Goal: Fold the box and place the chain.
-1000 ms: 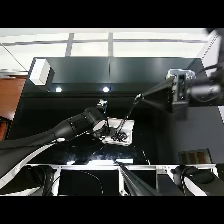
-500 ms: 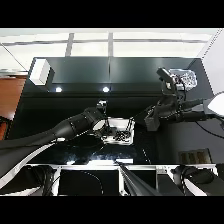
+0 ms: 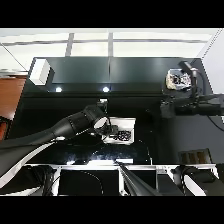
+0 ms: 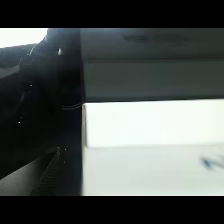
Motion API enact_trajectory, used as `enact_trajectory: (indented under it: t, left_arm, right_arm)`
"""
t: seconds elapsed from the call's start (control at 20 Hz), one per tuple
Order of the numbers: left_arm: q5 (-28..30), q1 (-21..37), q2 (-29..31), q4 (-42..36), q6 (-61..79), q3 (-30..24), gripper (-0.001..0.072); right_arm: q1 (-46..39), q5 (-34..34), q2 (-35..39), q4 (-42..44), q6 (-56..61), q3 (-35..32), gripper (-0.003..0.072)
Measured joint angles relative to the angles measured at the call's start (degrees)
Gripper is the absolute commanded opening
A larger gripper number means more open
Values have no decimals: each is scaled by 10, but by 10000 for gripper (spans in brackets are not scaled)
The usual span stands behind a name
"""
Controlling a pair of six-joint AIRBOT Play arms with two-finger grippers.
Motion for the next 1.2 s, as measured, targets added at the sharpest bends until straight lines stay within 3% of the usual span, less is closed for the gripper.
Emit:
enact_trajectory:
  t: [0.3,0.5,0.6,0.75,0.8,0.85,1.0,1.2]
  left_arm:
    - [-87,3,64,18,139,35,548]
    - [-98,69,174,11,271,-53,548]
    - [-47,150,239,-53,354,-127,547]
    - [16,293,296,-261,596,-235,560]
    - [27,330,302,-330,694,-263,681]
    - [38,360,304,-393,802,-287,709]
    - [59,392,294,-495,1095,-328,706]
    - [86,375,261,-513,1357,-342,704]
  right_arm:
    - [-92,17,2,-5,-11,4,492]
    - [-111,5,2,-21,-13,4,491]
    - [-114,1,2,-26,-13,4,492]
    - [-117,-2,2,-30,-13,4,492]
    - [-117,-4,2,-30,-13,4,492]
    - [-117,-3,2,-30,-13,4,492]
    - [-118,-3,2,-31,-13,4,492]
    - [-118,3,2,-32,-13,4,492]
